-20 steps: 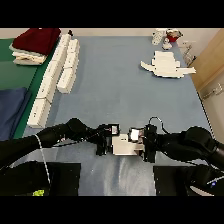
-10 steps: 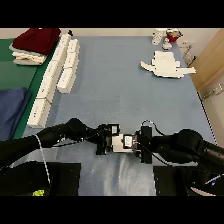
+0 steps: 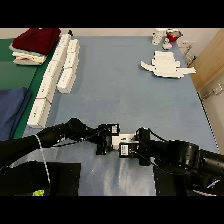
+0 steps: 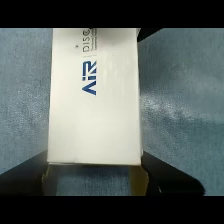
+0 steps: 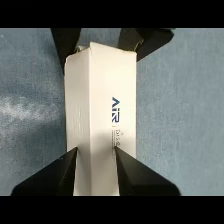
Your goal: Fold the box.
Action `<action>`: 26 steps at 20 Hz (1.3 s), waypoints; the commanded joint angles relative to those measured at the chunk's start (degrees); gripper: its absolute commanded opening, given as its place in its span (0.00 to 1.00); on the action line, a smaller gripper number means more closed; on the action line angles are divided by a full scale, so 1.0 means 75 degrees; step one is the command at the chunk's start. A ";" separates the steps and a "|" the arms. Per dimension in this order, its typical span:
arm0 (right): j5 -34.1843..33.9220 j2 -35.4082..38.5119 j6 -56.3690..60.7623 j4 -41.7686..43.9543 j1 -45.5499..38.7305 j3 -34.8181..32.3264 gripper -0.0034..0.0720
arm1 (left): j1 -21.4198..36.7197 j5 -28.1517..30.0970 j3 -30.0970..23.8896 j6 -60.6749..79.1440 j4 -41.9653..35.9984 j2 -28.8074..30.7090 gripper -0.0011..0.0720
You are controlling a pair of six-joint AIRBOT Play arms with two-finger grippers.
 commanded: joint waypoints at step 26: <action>0.0248 0.0431 0.0487 -0.1198 0.0487 0.0009 0.40 | 0.0006 -0.0015 0.0006 0.0000 0.0003 -0.0003 0.75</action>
